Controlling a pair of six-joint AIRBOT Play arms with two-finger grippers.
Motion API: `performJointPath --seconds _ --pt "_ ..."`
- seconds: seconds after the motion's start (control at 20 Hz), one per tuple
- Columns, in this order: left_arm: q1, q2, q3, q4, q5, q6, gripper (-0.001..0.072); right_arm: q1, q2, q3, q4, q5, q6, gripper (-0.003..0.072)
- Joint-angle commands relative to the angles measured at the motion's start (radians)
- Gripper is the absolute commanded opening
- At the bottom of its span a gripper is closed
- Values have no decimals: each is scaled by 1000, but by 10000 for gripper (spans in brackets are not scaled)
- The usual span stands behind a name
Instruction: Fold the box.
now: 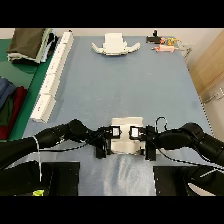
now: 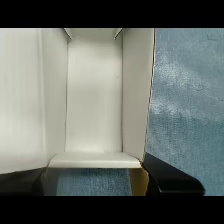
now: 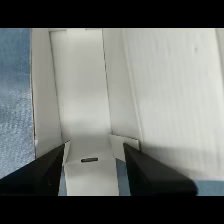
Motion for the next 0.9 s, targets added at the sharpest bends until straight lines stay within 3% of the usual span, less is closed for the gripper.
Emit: performJointPath --seconds 0.0,0.1,0.15,0.25,0.35,0.4,0.5,0.65,0.75,0.85 --pt "0 0 0 1 -3 2 472 1 -13 0 8 5 0 601" --pt "0 0 0 1 -3 2 473 1 -11 0 -2 -4 21 583" --pt "0 0 0 1 -3 2 473 1 -11 1 -23 -15 56 507" --pt "0 0 0 1 -3 2 473 1 -11 9 -113 -69 164 240" --pt "0 0 0 1 -3 2 473 1 -11 28 -241 -106 315 163" --pt "0 0 0 1 -3 2 473 1 -11 43 -309 -127 391 57" --pt "0 0 0 1 -3 2 473 1 -11 80 -434 -172 524 4" --pt "0 0 0 1 -3 2 473 0 -11 151 -651 -263 761 4" --pt "0 0 0 1 -3 2 473 -14 -11 185 -830 -345 1051 4" --pt "0 0 0 1 -3 2 473 -66 -13 191 -903 -463 1313 4"
